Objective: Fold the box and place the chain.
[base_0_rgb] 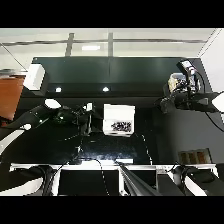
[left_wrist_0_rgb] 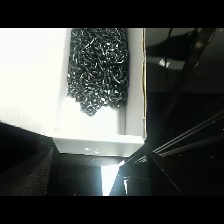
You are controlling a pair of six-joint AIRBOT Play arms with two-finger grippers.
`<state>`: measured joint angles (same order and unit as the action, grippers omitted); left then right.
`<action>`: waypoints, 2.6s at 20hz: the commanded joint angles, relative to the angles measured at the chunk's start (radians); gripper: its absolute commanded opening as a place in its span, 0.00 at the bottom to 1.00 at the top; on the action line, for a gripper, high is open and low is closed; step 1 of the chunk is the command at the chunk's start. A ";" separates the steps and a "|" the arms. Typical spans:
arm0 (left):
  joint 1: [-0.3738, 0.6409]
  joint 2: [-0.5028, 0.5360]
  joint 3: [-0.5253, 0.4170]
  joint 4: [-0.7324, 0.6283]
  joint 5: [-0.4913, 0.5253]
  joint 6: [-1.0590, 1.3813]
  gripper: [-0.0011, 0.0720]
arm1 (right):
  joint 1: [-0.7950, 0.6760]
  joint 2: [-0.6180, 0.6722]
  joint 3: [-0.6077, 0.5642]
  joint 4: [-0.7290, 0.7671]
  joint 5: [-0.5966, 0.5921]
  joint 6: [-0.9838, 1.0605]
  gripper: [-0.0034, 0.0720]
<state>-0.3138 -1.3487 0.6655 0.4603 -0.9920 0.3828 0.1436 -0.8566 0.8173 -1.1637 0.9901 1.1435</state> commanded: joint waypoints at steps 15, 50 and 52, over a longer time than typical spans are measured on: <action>-0.031 -0.045 0.049 0.052 0.007 -0.017 0.96 | 0.000 0.000 0.000 0.000 0.000 0.000 0.98; -0.087 -0.057 0.063 0.082 0.047 -0.077 0.85 | 0.000 0.000 0.000 0.003 -0.008 0.000 0.98; -0.087 -0.057 0.063 0.082 0.047 -0.078 0.84 | 0.000 0.000 0.000 0.003 -0.008 0.000 0.98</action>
<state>-0.4007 -1.4048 0.7292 0.5411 -0.9459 0.3061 0.1436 -0.8566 0.8173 -1.1610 0.9836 1.1435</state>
